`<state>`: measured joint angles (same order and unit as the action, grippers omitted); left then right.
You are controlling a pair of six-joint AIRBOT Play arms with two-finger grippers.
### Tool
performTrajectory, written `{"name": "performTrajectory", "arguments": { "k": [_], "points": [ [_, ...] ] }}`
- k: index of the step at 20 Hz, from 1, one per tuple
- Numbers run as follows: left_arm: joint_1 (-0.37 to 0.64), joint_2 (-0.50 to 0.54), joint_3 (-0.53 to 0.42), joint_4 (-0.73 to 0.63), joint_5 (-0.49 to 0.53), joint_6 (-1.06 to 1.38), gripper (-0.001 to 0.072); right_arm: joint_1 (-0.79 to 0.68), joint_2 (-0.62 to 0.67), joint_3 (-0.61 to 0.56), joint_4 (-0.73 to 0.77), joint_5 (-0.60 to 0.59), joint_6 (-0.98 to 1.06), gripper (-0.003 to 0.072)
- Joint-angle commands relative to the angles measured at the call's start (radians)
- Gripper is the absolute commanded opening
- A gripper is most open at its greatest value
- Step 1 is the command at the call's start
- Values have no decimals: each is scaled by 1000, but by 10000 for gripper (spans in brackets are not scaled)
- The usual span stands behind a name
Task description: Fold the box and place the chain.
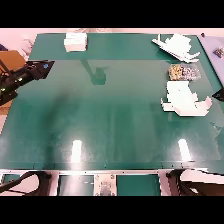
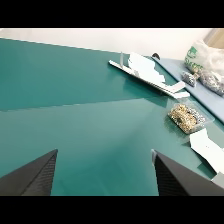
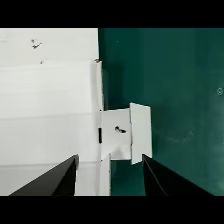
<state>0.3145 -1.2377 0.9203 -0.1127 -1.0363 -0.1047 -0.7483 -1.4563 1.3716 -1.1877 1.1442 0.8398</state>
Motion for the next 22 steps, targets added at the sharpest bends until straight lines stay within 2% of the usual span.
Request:
{"name": "performTrajectory", "arguments": {
  "k": [1,10,19,22],
  "points": [
    [0,0,1,0,-2,0,696,39,-77,106,-105,25,21,508],
    [0,0,1,-9,-5,0,695,97,-220,119,-209,30,21,508],
    [0,0,1,-29,-2,0,695,105,-238,138,-282,-10,21,505],
    [0,0,1,-29,-1,0,695,104,-260,138,-282,21,19,504]
  ]
}}
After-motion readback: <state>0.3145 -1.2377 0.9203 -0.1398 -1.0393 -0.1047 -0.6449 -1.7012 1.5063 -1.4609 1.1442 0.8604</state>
